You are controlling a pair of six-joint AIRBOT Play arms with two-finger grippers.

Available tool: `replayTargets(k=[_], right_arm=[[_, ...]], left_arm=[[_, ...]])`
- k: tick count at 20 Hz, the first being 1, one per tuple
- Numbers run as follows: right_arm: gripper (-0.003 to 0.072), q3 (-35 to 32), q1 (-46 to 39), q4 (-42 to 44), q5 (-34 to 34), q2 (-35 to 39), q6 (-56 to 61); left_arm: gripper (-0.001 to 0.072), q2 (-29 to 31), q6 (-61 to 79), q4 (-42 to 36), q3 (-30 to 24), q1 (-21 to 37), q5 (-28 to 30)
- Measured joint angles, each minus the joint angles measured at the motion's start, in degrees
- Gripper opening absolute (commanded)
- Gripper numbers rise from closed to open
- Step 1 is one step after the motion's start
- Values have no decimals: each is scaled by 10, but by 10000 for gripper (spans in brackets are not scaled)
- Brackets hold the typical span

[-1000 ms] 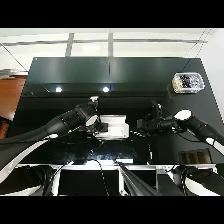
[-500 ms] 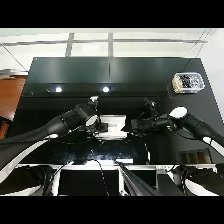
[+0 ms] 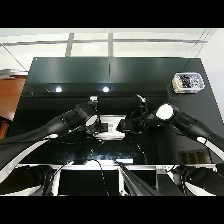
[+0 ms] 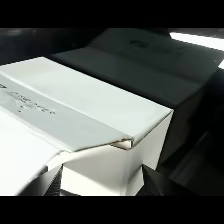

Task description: Fold the box and place the chain.

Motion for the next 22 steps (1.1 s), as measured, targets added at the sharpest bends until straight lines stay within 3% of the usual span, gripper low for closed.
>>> replayTargets(k=[11, 13, 22], right_arm=[[537, 54, 78, -229, -5, -3, 217], [470, 57, 90, -251, -8, -8, 239], [470, 59, 119, -297, -28, -25, 293]], left_arm=[[33, 0, 0, 0, 0, 0, -5], [33, 0, 0, 0, 0, 0, -4], [33, 0, 0, 1, 0, 0, 4]])
